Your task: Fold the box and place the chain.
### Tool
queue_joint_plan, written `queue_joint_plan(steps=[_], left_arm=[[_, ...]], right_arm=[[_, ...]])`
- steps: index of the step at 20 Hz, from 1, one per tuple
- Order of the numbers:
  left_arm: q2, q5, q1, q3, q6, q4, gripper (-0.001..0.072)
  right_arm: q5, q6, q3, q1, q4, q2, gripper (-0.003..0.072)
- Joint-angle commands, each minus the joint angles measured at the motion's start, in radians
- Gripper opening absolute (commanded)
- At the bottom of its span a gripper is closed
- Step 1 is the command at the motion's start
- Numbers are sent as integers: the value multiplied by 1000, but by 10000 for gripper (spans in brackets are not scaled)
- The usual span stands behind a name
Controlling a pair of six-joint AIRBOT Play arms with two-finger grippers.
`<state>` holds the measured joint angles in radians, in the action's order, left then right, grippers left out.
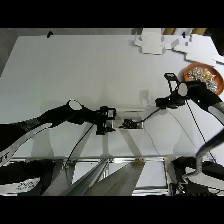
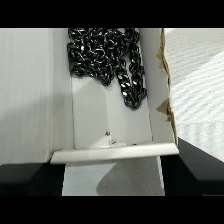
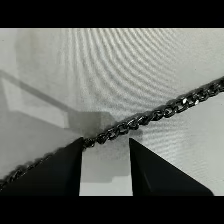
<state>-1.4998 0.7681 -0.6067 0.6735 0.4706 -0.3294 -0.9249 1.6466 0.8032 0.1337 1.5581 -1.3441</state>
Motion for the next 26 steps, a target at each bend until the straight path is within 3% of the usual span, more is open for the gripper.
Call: queue_joint_plan(steps=[1, 4, 8, 13, 19, 26], left_arm=[[1, 0, 0, 0, 0, 0, 150], [1, 0, 1, 0, 0, 0, 150], [1, 0, 0, 0, 0, 0, 150], [1, 0, 1, 0, 0, 0, 150], [1, 0, 0, 0, 0, 0, 150], [1, 0, 0, 0, 0, 0, 150]], right_arm=[[-5, 6, 0, -1, 5, -30, 220], [-10, -6, 0, -1, 5, -22, 22], [-52, -59, 0, -1, 5, 66, 24], [-172, -116, 0, 0, -24, 288, 24], [-285, -220, 0, 0, -249, 532, 24], [-377, -330, 0, 0, -448, 636, 25]])
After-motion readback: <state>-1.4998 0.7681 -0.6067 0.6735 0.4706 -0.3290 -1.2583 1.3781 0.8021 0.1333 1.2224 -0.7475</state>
